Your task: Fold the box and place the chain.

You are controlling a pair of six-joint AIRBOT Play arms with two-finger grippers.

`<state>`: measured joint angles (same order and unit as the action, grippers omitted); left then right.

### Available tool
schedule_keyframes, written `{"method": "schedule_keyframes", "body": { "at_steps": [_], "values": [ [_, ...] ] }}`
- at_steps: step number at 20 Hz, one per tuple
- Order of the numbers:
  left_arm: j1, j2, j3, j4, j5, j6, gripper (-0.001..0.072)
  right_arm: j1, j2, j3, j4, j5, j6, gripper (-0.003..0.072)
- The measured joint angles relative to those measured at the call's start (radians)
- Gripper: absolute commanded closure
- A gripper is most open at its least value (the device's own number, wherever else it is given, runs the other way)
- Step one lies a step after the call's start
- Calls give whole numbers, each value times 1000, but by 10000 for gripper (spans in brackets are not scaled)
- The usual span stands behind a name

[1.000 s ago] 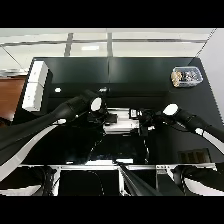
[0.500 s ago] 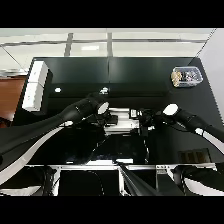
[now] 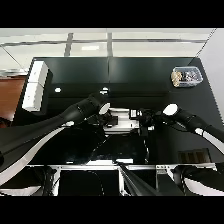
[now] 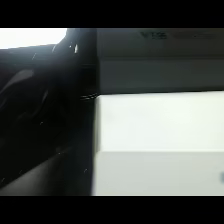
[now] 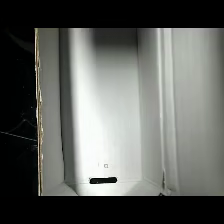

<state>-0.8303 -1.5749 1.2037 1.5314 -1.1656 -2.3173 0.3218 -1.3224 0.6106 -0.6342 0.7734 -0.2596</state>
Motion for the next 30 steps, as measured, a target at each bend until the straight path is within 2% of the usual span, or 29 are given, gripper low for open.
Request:
{"method": "schedule_keyframes", "body": {
  "at_steps": [2, 3, 4, 5, 9, 10, 11, 18, 19, 21, 22, 23, 27, 30],
  "values": [
    [0, 0, 6, 0, -3, -1, 264, 0, 0, 0, 0, 0, 1, 254],
    [-1, 0, 8, 0, -2, -4, 418, 0, 0, 0, 0, 0, 1, 254],
    [-1, 0, 9, 1, 2, -12, 604, 0, 0, 0, 0, 0, 2, 254],
    [0, 0, 10, 3, 0, -16, 690, 0, 0, 0, 0, 0, 2, 254],
    [0, 0, 11, 7, -2, -28, 688, 0, 0, 0, 2, 0, 3, 251],
    [0, 0, 11, 8, -2, -30, 688, 0, 0, 0, 2, 1, 4, 62],
    [0, 0, 11, 8, 2, -27, 688, -1, 0, 0, 0, 2, 12, -34],
    [0, 0, 12, 5, 3, -22, 688, -5, 85, 0, -131, 40, 131, -34],
    [0, 0, 12, 5, 2, -19, 688, -5, 97, 0, -148, 47, 137, 0],
    [0, 0, 12, 4, 2, -19, 688, -5, 113, 0, -154, 52, 142, 313],
    [0, 0, 12, 2, 2, -19, 688, -5, 118, 0, -153, 53, 141, 527],
    [0, 0, 12, 2, 2, -19, 688, -5, 122, 0, -148, 56, 141, 603],
    [0, 0, 12, 2, 2, -15, 688, -5, 128, 0, -116, 85, 137, 601],
    [0, 0, 12, 1, 2, -16, 688, -2, 113, 0, -29, 85, 137, 599]
  ]
}}
